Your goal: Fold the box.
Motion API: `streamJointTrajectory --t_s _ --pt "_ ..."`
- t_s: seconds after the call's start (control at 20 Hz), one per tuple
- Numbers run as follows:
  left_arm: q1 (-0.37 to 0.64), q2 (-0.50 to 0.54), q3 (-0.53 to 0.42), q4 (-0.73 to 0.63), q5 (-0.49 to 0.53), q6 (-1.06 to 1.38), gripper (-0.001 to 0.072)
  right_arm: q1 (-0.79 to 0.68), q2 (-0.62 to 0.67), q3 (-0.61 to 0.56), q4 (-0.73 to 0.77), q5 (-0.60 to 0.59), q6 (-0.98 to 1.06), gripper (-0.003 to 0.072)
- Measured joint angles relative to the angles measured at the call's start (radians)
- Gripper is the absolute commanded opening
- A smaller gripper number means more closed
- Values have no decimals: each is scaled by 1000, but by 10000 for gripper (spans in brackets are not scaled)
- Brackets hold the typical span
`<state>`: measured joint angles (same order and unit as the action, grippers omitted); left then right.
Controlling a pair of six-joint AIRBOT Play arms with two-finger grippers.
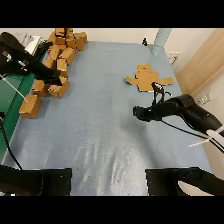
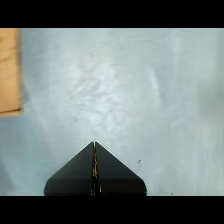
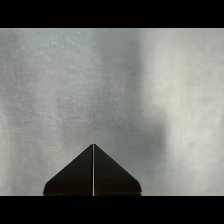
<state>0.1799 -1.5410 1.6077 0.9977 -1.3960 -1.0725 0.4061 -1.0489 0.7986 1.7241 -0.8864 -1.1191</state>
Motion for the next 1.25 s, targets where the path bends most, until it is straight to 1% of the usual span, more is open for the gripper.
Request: streamJointTrajectory --t_s 0.1,0.25,0.4,0.55,0.65,0.8,1.25 --pt "-94 27 -1 38 45 -29 5 -10 -84 106 1 -56 -63 3" --pt "-246 65 -36 75 121 -66 5 -16 -215 274 6 -132 -129 3" --pt "-370 84 -105 96 179 -108 5 -18 -336 421 28 -202 -185 4" --pt "-469 92 -195 103 237 -153 5 -11 -429 521 55 -263 -236 3" --pt "-512 94 -241 105 281 -185 11 -4 -468 559 85 -281 -262 3" --pt "-552 96 -275 104 312 -216 12 -1 -495 584 113 -297 -281 3" --pt "-577 96 -295 99 339 -245 12 1 -512 597 122 -308 -295 3"
